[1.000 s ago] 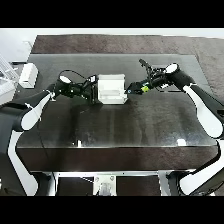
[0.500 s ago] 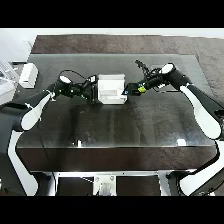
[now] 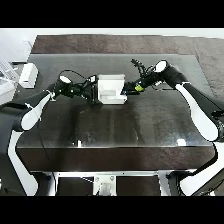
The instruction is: Fold the box and place the chain.
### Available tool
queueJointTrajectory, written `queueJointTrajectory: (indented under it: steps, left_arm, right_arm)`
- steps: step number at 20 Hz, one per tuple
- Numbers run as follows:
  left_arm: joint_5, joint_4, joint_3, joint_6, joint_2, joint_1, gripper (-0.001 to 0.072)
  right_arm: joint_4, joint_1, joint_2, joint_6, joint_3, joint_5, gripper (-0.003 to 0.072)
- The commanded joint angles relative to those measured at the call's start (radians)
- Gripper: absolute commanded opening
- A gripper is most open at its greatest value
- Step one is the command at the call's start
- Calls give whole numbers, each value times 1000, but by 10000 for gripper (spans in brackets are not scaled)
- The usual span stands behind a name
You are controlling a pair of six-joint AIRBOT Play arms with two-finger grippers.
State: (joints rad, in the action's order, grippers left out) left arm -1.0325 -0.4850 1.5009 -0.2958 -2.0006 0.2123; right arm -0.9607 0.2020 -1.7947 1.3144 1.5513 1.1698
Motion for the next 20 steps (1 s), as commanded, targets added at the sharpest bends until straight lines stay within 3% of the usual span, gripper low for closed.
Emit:
queueJointTrajectory:
  steps: [1,6,20]
  left_arm:
    - [-1,0,0,0,0,0,519]
    - [0,0,0,0,0,0,519]
    - [-1,0,0,0,0,0,519]
  right_arm:
    - [-64,24,0,80,7,-24,468]
    - [-87,61,-12,146,37,-44,468]
    - [-344,144,-26,367,59,-63,476]
